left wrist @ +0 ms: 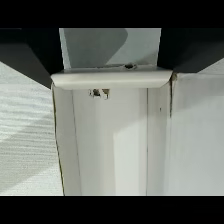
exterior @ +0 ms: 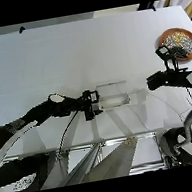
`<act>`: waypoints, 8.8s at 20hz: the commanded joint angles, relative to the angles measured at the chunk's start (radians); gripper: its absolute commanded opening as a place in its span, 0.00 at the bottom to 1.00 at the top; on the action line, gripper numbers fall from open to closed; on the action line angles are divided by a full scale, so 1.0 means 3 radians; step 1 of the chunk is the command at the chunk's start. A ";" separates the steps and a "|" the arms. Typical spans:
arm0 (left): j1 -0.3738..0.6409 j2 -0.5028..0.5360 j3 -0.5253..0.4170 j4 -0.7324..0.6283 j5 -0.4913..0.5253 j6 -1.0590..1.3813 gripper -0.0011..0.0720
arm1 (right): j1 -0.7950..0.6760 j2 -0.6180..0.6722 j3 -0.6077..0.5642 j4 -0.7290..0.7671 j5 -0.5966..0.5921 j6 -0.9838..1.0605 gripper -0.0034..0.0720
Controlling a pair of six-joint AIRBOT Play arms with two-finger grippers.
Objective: Fold the box and place the chain.
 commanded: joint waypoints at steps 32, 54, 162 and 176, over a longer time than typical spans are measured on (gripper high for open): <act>0.0001 0.0003 0.0003 0.0000 0.0001 -0.0001 0.36 | 0.0160 -0.0608 0.0009 0.1255 0.1119 -0.0139 0.44; 0.0001 0.0003 0.0003 0.0000 0.0000 -0.0001 0.36 | 0.1445 -0.0767 0.0474 -0.0169 0.0567 0.2130 0.59; 0.0001 0.0003 0.0003 0.0000 0.0000 -0.0001 0.36 | -0.1619 -0.3003 0.3054 -0.1203 0.0324 0.1647 0.27; 0.0001 0.0003 0.0003 0.0000 0.0000 -0.0001 0.36 | -0.1619 -0.2132 0.3056 -0.1022 0.0600 0.1053 0.06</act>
